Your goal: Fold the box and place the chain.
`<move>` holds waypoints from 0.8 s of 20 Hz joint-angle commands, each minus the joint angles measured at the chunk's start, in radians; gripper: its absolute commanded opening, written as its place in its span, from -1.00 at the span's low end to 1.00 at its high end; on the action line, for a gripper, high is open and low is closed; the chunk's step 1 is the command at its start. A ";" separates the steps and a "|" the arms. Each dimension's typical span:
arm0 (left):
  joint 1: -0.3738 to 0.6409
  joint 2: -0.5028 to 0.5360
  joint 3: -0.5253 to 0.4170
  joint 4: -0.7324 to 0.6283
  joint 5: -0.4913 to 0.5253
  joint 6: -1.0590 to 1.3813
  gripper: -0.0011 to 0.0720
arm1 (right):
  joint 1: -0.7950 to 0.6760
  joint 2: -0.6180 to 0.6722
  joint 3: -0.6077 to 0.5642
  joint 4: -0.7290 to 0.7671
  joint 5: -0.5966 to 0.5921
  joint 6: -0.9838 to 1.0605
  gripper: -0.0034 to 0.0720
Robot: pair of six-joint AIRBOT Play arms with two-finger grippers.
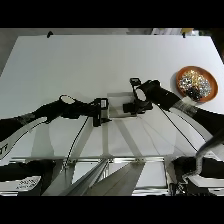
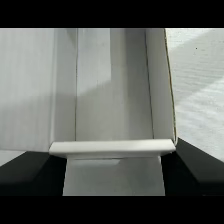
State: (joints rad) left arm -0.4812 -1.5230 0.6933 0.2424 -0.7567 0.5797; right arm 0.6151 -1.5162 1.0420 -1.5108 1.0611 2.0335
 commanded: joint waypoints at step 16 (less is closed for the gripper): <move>0.000 0.001 0.000 0.001 -0.003 -0.001 -0.94 | -0.169 0.364 0.149 0.012 0.201 -0.451 -0.46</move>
State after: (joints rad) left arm -0.4816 -1.5230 0.6930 0.2432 -0.7605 0.5793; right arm 0.5262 -1.2083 1.1084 -1.5021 1.1976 1.7027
